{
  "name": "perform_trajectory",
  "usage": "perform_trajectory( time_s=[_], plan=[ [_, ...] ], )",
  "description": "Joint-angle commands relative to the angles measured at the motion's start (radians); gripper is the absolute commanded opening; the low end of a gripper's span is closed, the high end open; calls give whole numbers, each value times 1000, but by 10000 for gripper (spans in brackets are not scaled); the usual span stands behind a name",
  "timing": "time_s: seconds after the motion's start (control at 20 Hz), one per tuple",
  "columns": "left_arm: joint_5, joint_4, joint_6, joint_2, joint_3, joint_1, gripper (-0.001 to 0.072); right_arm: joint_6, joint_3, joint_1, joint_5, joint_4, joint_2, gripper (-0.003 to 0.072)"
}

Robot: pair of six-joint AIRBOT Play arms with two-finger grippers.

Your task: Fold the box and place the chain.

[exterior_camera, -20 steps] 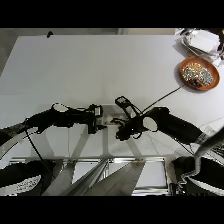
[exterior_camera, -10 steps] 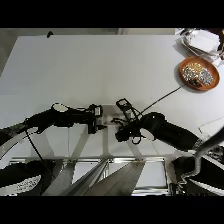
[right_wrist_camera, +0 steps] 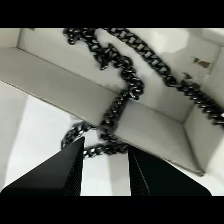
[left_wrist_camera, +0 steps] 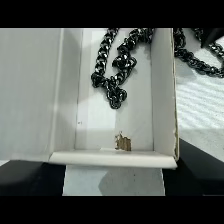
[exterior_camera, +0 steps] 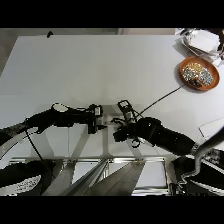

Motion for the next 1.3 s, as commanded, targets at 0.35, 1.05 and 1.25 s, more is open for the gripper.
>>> perform_trajectory(
  time_s=[0.35,1.05,1.25],
  plan=[
    [1,0,0,1,0,0,293,31,-2,98,28,-10,-6,282],
    [0,0,0,1,0,0,293,-217,-2,130,-4,-48,-48,280],
    [0,0,0,1,0,0,293,-216,6,130,-19,-48,-55,279]
  ],
)
